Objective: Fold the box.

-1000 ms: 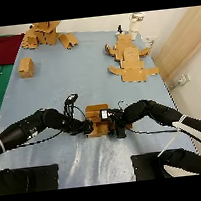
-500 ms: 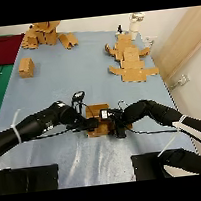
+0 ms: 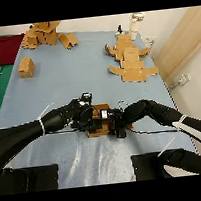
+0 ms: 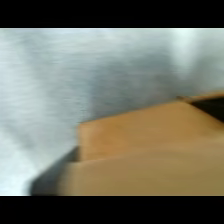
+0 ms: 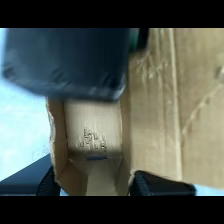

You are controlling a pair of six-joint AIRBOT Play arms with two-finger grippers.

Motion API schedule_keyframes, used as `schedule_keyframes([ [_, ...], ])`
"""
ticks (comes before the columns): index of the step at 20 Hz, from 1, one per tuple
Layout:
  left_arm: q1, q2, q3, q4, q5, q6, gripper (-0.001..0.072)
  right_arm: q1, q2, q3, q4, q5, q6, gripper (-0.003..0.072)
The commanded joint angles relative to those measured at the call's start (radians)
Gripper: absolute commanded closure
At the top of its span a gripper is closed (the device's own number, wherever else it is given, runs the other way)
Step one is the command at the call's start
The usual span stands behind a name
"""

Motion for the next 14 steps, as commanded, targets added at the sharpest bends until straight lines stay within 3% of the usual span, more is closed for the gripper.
schedule_keyframes([
  [1,-0.006,-0.020,0.013,0.005,0.039,-0.072,0.0698,0.001,0.000,0.001,0.003,0.003,-0.001,0.0177],
  [7,-0.006,-0.019,0.013,0.002,0.041,-0.070,0.0694,0.001,0.000,0.001,0.003,0.003,-0.001,0.0178],
  [8,-0.006,-0.019,0.013,-0.002,0.040,-0.069,0.0452,0.001,0.000,0.001,0.003,0.003,-0.001,0.0177],
  [9,-0.006,-0.019,0.013,-0.014,0.037,-0.070,0.0139,0.001,0.000,0.001,0.003,0.003,-0.001,0.0178],
  [10,-0.005,-0.019,0.013,-0.027,0.026,-0.069,0.0092,0.001,0.000,0.001,0.003,0.003,-0.001,0.0177],
  [14,-0.005,0.027,0.013,-0.026,-0.039,-0.043,0.0092,0.001,0.000,0.001,0.003,0.003,-0.001,0.0177],
])
